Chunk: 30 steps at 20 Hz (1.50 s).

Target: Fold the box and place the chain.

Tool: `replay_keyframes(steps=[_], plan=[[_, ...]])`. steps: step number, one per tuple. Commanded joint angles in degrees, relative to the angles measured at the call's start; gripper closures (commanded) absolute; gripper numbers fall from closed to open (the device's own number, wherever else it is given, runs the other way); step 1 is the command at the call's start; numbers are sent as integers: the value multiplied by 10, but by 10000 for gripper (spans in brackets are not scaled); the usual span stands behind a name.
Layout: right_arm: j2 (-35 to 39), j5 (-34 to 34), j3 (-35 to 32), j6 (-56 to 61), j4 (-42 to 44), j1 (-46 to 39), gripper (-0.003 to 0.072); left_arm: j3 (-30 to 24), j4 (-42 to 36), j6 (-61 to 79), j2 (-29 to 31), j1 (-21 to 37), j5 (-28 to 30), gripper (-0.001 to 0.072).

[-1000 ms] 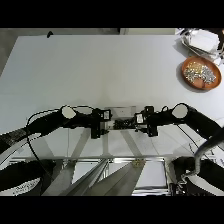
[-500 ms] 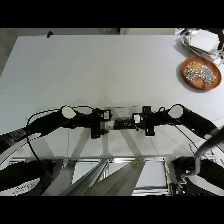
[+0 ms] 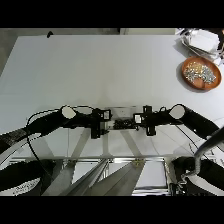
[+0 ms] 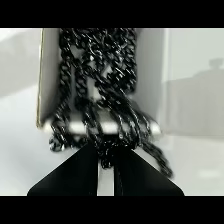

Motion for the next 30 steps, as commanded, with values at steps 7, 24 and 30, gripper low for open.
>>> replay_keyframes(steps=[7,24,30], plan=[[202,33,10,34,-5,-26,670,0,0,0,0,0,0,573],[130,15,64,210,97,111,668,0,0,0,0,0,0,573],[45,9,64,275,96,125,634,0,0,0,0,0,0,573]])
